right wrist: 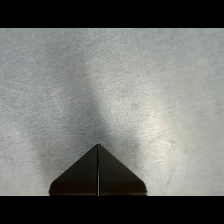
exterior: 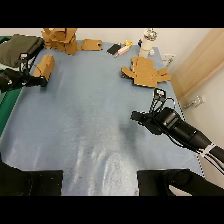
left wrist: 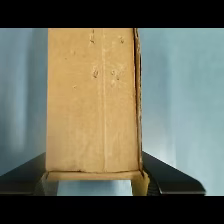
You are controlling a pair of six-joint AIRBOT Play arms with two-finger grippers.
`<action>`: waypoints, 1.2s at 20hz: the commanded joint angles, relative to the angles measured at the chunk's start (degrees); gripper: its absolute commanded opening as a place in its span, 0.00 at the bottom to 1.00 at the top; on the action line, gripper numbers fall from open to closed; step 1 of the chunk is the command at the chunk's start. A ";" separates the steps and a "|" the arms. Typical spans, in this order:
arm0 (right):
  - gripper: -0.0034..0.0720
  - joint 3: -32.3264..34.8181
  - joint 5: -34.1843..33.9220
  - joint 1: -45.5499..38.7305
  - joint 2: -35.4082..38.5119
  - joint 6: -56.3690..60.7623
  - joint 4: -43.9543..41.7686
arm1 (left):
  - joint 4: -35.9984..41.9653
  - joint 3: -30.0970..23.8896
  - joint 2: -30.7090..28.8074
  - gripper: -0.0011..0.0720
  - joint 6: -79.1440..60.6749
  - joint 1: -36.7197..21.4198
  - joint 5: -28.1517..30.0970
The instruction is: Fold the box.
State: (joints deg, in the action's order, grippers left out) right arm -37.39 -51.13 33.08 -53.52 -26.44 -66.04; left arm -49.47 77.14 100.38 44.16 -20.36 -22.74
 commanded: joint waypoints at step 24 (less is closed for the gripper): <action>0.05 -0.04 2.16 0.00 -0.11 -3.52 -5.79 | -27.54 24.61 2.01 0.02 15.87 0.00 -45.81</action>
State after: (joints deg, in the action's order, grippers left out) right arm -37.39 -50.37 33.08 -53.56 -27.24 -70.04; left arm -75.79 100.18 105.62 60.05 -20.36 -58.67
